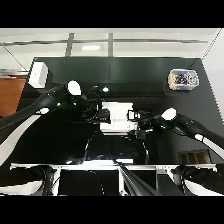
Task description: Fold the box and place the chain.
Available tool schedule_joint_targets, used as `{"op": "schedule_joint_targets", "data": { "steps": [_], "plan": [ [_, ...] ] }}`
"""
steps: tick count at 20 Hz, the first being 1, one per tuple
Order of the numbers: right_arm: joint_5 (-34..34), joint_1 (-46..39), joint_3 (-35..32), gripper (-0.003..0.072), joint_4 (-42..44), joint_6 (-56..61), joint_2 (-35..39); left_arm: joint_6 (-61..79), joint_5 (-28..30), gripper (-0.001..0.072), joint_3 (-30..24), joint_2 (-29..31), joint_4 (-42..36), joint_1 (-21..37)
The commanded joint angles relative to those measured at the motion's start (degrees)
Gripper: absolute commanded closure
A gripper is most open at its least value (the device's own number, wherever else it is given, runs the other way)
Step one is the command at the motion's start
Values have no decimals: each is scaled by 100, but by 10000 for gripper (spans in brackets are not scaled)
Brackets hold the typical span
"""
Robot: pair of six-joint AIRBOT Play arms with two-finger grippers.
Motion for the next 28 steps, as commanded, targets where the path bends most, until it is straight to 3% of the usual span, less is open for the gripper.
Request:
{"op": "schedule_joint_targets", "data": {
  "steps": [1, 10, 17, 28],
  "plan": [
    [0, 7, 0, 520, 0, 2, -2, -236, -46, 251, 85, 4, 44, -133],
    [2, 4, 0, 520, 2, 2, -2, -1283, 136, 251, 90, 2, 1338, -595],
    [0, 7, 0, 520, 0, 2, -2, -2610, 420, 251, 92, -9, 2959, -1246],
    [0, 4, 0, 520, 0, 2, -2, -3604, 573, 251, 98, -26, 3119, -1440]
  ]
}}
